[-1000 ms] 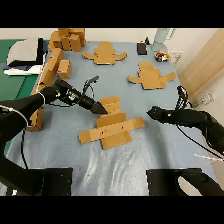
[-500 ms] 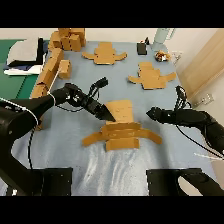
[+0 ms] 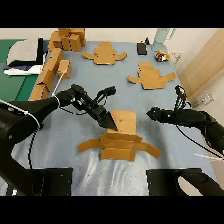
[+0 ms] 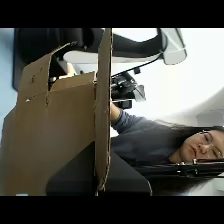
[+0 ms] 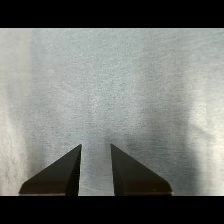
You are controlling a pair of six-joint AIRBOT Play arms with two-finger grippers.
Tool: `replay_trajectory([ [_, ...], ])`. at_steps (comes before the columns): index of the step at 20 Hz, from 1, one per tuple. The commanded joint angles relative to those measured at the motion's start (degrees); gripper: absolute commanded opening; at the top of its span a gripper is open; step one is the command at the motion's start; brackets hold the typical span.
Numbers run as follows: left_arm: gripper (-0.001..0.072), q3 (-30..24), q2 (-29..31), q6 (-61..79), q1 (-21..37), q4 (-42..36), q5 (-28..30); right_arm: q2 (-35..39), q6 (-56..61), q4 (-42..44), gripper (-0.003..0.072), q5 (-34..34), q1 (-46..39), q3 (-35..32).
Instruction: Fold the box.
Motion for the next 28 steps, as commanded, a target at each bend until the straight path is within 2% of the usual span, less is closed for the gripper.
replay_trajectory([
  [1, 0.0016, -1.55, -1.99, 3.37, -0.81, 2.08, -1.99, 0.00, -0.37, -0.07, 0.0275, 0.07, -0.02, 0.04],
  [9, 0.0016, -1.92, -3.15, 13.44, -1.20, 5.97, 17.53, 0.00, -0.39, -0.07, 0.0275, 0.07, -0.02, 0.04],
  [13, 0.0016, -1.92, -3.10, 13.20, -0.39, 5.99, 24.13, 0.00, -0.42, -0.09, 0.0276, 0.09, -0.02, 0.04],
  [15, 0.0016, -1.81, -2.71, 14.27, -0.13, 5.99, 25.55, 0.00, -0.44, -0.13, 0.0275, 0.09, -0.02, 0.04],
  [18, 0.0015, -1.84, 0.35, 17.38, -0.48, 7.23, 28.11, 0.00, -0.79, -0.20, 0.0275, 0.20, -0.02, 0.04],
  [21, 0.0015, -2.40, 5.38, 22.67, -1.70, 7.96, 34.91, 0.00, -0.98, -0.15, 0.0275, 0.50, -0.02, 0.04],
  [23, 0.0014, -4.37, 9.09, 27.61, -3.30, 7.89, 42.01, 0.00, -0.98, -0.15, 0.0275, 0.48, -0.02, 0.04],
  [28, 0.0014, -12.48, 15.85, 35.04, -8.31, 10.73, 51.93, 0.00, -1.01, -0.17, 0.0275, 0.57, -0.02, 0.04],
])
